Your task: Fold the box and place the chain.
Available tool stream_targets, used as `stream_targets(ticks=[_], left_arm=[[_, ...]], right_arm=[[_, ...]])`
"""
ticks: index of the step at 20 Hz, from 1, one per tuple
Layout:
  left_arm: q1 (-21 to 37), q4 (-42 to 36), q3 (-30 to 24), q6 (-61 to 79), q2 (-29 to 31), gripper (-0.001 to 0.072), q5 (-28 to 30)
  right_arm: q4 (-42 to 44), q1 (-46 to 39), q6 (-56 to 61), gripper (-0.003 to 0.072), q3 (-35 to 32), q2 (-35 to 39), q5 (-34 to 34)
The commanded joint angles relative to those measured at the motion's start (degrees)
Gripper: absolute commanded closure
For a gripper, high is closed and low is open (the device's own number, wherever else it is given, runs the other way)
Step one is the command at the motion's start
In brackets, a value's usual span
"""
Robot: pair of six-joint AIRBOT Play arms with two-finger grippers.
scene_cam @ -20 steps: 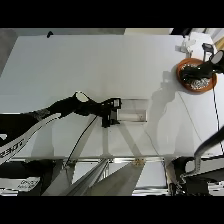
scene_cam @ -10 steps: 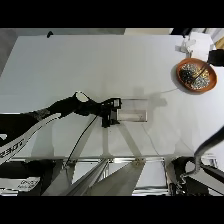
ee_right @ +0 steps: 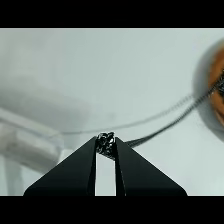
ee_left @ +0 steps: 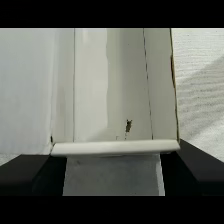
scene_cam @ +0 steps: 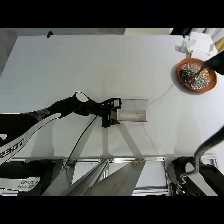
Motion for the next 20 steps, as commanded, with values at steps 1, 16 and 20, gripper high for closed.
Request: stream_targets(ticks=[1,16,20], left_arm=[[0.04,0.02,0.00,0.02,0.02,0.0576,0.00],[0.04,0.00,0.00,0.02,0.02,0.0576,0.02],[0.04,0.00,0.00,0.02,0.02,0.0576,0.00]], right_arm=[[1.31,8.55,1.97,0.0670,-0.55,4.39,2.82],[-1.90,37.81,12.28,0.0670,-21.57,5.35,-15.80],[-1.60,37.83,12.28,0.0670,-28.92,4.35,-25.92]])
